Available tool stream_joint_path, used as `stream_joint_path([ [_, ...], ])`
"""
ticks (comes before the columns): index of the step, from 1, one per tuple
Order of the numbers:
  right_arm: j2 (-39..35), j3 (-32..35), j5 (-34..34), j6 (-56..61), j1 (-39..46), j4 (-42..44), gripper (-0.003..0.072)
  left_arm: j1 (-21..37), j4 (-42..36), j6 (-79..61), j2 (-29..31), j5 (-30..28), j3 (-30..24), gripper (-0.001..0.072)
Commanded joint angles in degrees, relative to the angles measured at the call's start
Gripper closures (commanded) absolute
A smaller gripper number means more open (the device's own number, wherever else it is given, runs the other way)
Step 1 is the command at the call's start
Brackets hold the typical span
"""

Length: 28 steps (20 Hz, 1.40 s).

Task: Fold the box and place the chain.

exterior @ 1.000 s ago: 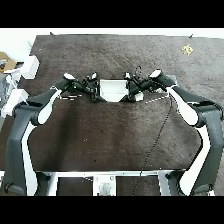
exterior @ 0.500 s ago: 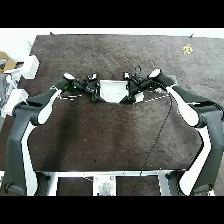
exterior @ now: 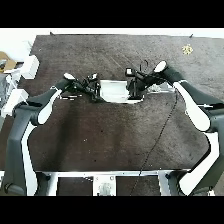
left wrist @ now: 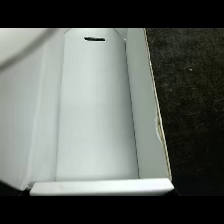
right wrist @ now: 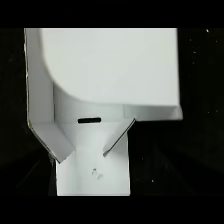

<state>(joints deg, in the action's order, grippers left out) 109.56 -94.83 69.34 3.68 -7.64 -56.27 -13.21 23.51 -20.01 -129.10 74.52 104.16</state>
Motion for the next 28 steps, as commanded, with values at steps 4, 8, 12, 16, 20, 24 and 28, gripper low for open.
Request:
stream_joint_path([
  [4,-7.98,-0.02,7.5,11.74,0.11,0.79,0.0472,0.04,0.02,0.04,0.0,-0.15,0.0,0.0358],
  [8,-6.58,1.66,8.55,14.03,0.26,19.26,0.068,0.04,0.02,0.04,0.0,-0.17,0.0,0.0358],
  [12,-3.52,2.82,-6.8,12.41,0.22,24.39,0.0681,0.04,0.02,0.04,0.0,-0.15,0.0,0.0358],
  [16,-0.76,2.82,-13.11,12.35,0.22,24.35,0.0681,0.04,0.02,0.04,0.0,-0.15,0.0,0.0359],
  [20,1.03,2.82,-17.07,10.84,0.24,24.33,0.0681,0.04,0.02,0.04,0.0,-0.15,0.0,0.0358],
  [24,3.1,2.82,-16.68,8.96,0.37,23.93,0.0681,0.04,0.02,0.04,0.0,-0.17,0.0,0.0358],
  [28,3.8,2.86,-14.53,8.92,0.37,23.87,0.0682,0.04,0.02,0.04,0.0,-0.17,0.0,0.0358],
])
